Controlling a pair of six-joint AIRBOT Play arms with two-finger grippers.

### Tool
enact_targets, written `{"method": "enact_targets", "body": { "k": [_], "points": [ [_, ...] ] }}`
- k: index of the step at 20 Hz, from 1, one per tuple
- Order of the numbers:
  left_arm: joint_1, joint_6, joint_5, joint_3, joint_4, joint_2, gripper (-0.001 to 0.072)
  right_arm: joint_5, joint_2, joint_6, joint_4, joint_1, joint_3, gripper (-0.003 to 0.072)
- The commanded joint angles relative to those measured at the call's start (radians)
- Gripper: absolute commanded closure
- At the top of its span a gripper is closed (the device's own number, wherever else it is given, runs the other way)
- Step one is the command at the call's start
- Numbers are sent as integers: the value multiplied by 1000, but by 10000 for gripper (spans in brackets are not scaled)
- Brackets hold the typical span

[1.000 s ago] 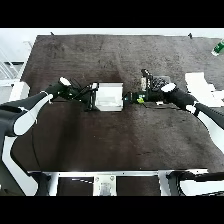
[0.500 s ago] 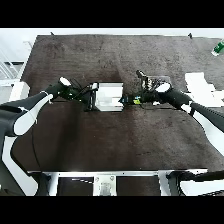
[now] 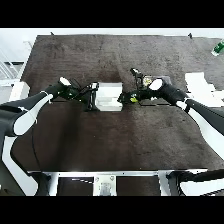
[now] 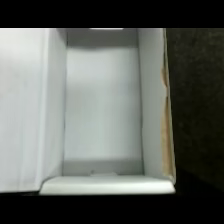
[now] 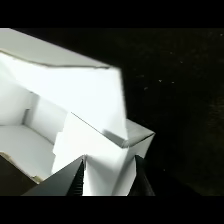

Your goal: Fold the box and place the chain.

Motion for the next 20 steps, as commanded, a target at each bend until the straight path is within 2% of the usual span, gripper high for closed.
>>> {"method": "enact_targets", "body": {
  "k": [1,5,10,20],
  "points": [
    [0,0,-1,0,0,0,183,15,-28,100,-88,19,48,313],
    [0,0,-2,0,0,0,183,71,-80,208,-184,47,129,313],
    [0,0,-2,0,0,0,183,171,-127,395,-383,97,213,312],
    [0,-1,-2,0,0,0,183,261,-140,630,-515,160,272,313]
  ]
}}
